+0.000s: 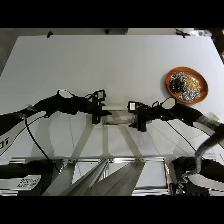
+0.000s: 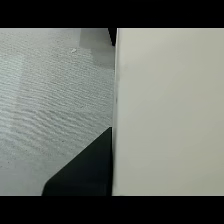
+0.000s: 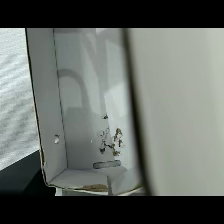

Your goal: Fold the box and place the chain.

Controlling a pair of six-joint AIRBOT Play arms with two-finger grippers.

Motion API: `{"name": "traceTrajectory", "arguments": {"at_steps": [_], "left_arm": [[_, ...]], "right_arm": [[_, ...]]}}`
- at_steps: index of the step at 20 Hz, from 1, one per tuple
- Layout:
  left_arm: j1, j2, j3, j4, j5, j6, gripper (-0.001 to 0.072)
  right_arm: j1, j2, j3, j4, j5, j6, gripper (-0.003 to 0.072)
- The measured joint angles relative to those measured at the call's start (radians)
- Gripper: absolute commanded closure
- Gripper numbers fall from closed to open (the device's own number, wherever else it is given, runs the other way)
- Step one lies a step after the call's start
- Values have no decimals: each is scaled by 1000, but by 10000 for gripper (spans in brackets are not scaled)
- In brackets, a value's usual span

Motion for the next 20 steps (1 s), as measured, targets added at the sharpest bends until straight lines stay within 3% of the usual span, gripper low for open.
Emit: {"name": "traceTrajectory", "arguments": {"at_steps": [9, 11, 15, 17, 18, 20], "left_arm": [[0, 0, 0, -11, -29, -1, 678], [-1, -1, -1, -9, -36, -3, 398], [15, 25, 0, -8, -40, -7, 358], [37, 53, 0, 11, -40, -14, 211], [53, 73, 0, 22, -41, -29, 174], [93, 117, 0, 63, -41, -75, 175]], "right_arm": [[0, 0, 0, 0, 1, 0, 165], [0, 0, 0, 1, 1, 2, 165], [0, 0, 0, 1, 1, 2, 165], [0, 0, 0, 1, 1, 2, 165], [0, 0, 0, 1, 1, 1, 165], [0, 0, 0, 1, 1, 1, 165]]}}
